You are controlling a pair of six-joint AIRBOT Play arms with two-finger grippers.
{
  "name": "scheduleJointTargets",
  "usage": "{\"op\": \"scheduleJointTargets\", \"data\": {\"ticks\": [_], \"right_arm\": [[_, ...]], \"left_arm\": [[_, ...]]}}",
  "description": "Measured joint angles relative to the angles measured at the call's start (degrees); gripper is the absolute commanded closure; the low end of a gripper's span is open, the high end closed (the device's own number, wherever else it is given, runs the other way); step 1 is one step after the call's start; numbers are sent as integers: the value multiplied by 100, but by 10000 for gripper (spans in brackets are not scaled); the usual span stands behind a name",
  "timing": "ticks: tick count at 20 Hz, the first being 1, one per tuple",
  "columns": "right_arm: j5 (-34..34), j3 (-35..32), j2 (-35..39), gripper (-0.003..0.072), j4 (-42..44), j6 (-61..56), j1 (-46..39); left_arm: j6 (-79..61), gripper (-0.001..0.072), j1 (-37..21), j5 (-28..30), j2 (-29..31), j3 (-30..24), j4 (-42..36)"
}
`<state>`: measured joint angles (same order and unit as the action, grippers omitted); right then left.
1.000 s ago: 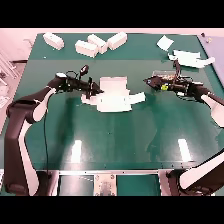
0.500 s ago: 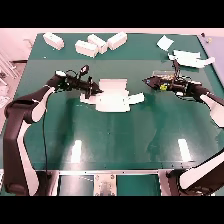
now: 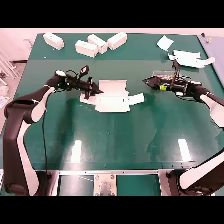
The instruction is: Fold the box and place the chain.
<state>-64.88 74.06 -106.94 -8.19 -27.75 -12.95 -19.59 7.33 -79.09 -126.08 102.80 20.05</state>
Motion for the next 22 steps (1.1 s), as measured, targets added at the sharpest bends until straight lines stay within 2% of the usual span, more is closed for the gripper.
{"op": "scheduleJointTargets", "data": {"ticks": [2, 5, 11, 15, 17, 18, 19, 20, 22], "right_arm": [[0, 0, 109, 166, 118, 243, -9], [-87, -17, 459, 240, 173, 557, 17], [-212, -348, 1471, 238, 68, 1226, 184], [-286, -428, 1705, 316, 223, 1338, 214], [-323, -553, 1904, 318, 94, 1386, 293], [-293, -664, 2044, 301, -26, 1429, 361], [-157, -817, 2221, 207, -157, 1478, 442], [-7, -979, 2385, 158, -280, 1534, 529], [278, -1327, 2656, 144, -520, 1784, 728]], "left_arm": [[2, 688, 0, -2, -2, 0, 7], [4, 687, 0, -2, -2, 0, 26], [7, 687, 0, -2, -2, 0, 39], [9, 687, 0, 7, -2, 0, 42], [15, 687, 0, 20, -2, 0, 42], [15, 687, 0, 24, -2, 0, 42], [15, 687, 0, 31, -2, 0, 42], [15, 687, 0, 39, -2, 0, 42], [15, 687, 0, 46, -2, 0, 42]]}}
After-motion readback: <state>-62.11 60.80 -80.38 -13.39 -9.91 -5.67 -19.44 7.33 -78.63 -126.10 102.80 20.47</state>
